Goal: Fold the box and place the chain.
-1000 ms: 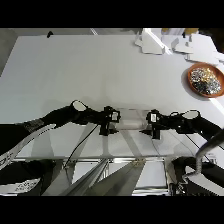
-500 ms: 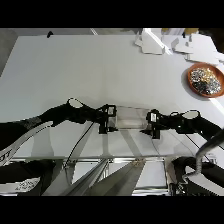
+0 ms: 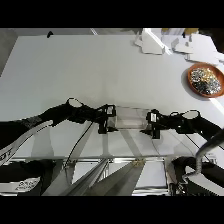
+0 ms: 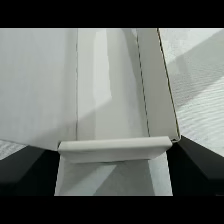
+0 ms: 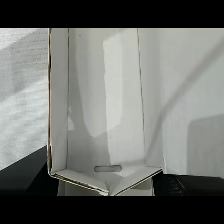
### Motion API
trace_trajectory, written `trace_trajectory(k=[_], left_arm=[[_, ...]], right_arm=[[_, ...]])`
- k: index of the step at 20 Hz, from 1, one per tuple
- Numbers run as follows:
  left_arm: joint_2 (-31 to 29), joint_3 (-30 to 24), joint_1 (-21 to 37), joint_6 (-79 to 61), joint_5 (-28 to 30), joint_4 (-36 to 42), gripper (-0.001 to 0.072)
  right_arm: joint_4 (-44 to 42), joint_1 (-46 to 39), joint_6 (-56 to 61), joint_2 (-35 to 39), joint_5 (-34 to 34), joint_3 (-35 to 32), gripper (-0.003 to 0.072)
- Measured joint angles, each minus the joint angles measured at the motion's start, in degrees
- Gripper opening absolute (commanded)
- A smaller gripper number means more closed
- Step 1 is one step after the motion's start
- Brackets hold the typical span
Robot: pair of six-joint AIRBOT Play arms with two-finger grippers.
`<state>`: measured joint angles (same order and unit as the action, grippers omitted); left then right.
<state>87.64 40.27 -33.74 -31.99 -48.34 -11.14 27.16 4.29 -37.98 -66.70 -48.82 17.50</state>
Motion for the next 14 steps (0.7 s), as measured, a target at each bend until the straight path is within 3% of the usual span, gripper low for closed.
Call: trace_trajectory(k=[11,13,14], left_arm=[[0.0,0.0,-1.3,1.1,2.5,-0.9,0.0678],[0.0,0.1,-1.6,1.4,2.9,-1.3,0.0616],[0.0,0.1,-1.7,1.4,2.9,-1.5,0.0510]], right_arm=[[0.0,0.0,0.0,0.0,0.0,0.0,0.0430],[0.0,0.0,0.0,0.0,0.0,0.0,0.0430],[0.0,0.0,0.0,0.0,0.0,0.0,0.0430]])
